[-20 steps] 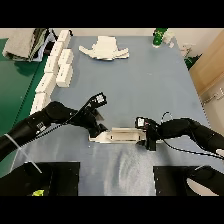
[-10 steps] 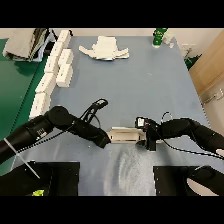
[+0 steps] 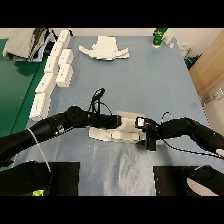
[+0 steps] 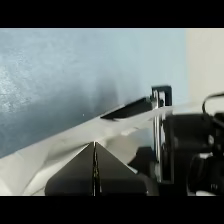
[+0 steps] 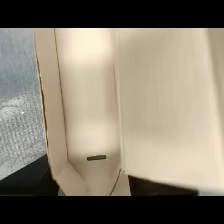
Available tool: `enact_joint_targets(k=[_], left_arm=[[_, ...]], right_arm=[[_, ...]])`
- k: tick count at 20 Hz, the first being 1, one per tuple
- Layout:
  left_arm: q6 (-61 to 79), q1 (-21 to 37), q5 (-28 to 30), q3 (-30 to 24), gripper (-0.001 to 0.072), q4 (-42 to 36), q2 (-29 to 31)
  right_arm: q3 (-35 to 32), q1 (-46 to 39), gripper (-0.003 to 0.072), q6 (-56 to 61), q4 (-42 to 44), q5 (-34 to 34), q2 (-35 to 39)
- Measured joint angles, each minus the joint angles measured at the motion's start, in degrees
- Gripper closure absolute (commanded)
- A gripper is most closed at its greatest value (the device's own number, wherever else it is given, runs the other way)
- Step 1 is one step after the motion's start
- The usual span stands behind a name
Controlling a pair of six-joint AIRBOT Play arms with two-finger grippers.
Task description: Fold the box.
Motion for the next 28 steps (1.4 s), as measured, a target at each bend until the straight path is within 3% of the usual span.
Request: enact_joint_targets(k=[5,15,22,28], left_arm=[[-5.22,0.00,1.81,0.22,0.0698,-0.57,-4.94],[-7.65,-0.02,-0.22,0.61,0.0698,-0.57,-7.02],[-4.57,0.07,-2.51,2.62,0.0698,0.48,-6.12],[-1.75,5.05,-7.41,6.64,0.0698,4.98,-1.95]], right_arm=[[0.00,0.00,0.0176,-0.04,-0.02,0.02,0.00],[-0.02,0.00,0.0176,-0.20,-0.07,-0.09,-0.02],[-0.04,0.02,0.0177,-0.31,-0.02,-0.39,-0.02],[-0.04,0.02,0.0176,-0.20,0.00,-0.04,-0.02]])
